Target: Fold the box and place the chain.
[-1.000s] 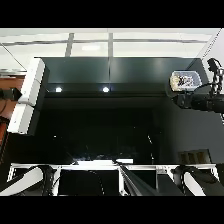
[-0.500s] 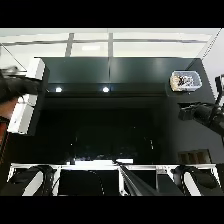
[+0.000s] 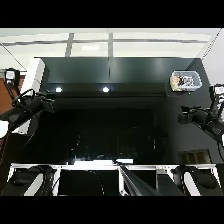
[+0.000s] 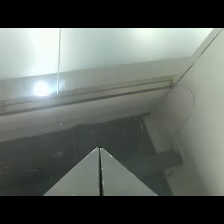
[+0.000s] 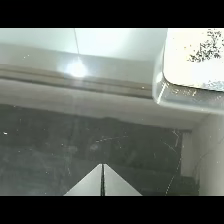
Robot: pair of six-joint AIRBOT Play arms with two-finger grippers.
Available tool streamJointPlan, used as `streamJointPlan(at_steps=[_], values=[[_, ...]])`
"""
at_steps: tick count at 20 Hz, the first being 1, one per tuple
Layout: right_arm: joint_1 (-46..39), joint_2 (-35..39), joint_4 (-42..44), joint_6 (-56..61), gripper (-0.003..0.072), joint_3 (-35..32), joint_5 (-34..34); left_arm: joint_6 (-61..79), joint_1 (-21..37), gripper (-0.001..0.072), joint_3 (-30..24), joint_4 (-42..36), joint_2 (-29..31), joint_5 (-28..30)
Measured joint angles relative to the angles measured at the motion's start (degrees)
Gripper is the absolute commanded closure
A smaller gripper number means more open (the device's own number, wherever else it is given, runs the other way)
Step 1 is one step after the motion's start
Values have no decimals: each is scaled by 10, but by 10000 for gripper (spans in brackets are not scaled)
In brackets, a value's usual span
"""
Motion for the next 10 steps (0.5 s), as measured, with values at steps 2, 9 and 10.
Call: streamJointPlan(at_steps=[2,9,10], values=[[0,0,-3,0,668,-1,-2,0,-2,678,-3,-1,1,1],[0,0,-4,-1,668,-2,-5,0,-3,678,-7,-2,2,4],[0,0,-4,-1,668,-2,-5,0,-3,678,-7,-2,2,4]])
